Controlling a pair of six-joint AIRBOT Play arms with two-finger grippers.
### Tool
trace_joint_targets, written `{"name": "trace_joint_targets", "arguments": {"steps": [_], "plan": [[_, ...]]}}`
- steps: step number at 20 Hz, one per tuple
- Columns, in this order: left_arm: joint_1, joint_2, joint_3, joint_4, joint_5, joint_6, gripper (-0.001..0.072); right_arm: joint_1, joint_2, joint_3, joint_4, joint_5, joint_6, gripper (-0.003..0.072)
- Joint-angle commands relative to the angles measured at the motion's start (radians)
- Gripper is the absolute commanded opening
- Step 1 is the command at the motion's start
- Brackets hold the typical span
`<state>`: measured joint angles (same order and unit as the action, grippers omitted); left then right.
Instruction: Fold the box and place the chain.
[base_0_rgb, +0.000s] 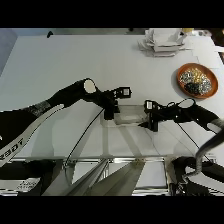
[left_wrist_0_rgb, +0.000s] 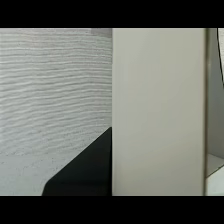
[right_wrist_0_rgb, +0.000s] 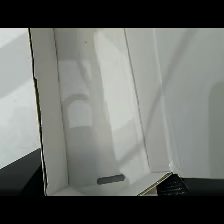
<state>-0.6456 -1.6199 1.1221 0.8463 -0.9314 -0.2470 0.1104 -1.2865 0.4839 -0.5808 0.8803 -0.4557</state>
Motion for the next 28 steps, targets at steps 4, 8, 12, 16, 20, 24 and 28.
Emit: {"name": "trace_joint_targets", "arguments": {"steps": [4,8,12,16,20,24,28], "plan": [[0.0,0.001,0.0,0.0,0.0,0.0,0.0009,0.021,0.0,-0.019,-0.028,-0.057,0.001,0.0458],[0.0,0.001,0.0,0.0,0.0,0.0,0.0009,0.021,0.0,-0.032,-0.039,-0.062,-0.032,0.0457],[0.0,0.001,0.0,0.0,0.0,0.0,0.0009,0.021,0.0,-0.032,-0.039,-0.062,-0.032,0.0456],[0.0,0.001,0.0,0.0,0.0,0.0,0.0009,0.021,0.0,-0.032,-0.039,-0.062,-0.032,0.0458],[0.0,0.001,0.0,0.0,0.0,0.0,0.0009,0.021,0.0,-0.031,-0.04,-0.061,-0.032,0.0458],[0.0,0.001,0.0,0.0,0.0,0.0,0.0009,0.021,0.0,-0.031,-0.04,-0.061,-0.032,0.0458],[0.0,0.001,0.0,0.0,0.0,0.0,0.0009,0.021,0.0,-0.031,-0.041,-0.061,-0.032,0.0458]]}}
